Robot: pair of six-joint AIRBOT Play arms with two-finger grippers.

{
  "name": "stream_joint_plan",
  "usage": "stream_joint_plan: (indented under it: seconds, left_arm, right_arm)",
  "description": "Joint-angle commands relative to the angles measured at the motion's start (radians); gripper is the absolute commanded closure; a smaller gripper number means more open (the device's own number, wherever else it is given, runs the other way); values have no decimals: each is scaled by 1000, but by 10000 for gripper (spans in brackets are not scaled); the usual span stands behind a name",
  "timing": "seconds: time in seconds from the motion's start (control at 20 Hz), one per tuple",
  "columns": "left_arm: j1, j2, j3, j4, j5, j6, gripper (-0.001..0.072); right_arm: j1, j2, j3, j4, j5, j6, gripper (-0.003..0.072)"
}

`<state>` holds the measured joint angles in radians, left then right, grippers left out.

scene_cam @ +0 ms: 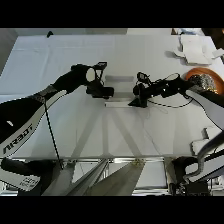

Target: Fold the box and place the chain.

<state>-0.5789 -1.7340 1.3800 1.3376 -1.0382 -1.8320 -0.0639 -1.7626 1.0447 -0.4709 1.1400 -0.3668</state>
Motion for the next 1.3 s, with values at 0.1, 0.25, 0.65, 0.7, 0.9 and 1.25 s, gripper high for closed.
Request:
stream_joint_plan:
  seconds: [0.1,0.25,0.65,0.7,0.9,1.25]
  left_arm:
    - [-40,-24,53,111,-63,-153,435]
    - [-42,-38,53,111,-113,-243,433]
    - [-71,-53,60,106,-86,-312,671]
    - [-74,-53,60,101,-78,-312,699]
    - [-73,-51,60,99,-69,-299,665]
    - [-36,10,60,87,-56,-196,292]
  right_arm:
    - [0,0,1,0,0,0,166]
    - [0,0,1,0,0,0,166]
    - [0,0,1,0,0,0,166]
    - [0,0,1,0,0,0,166]
    - [0,0,1,0,0,0,166]
    - [0,0,1,0,0,0,166]
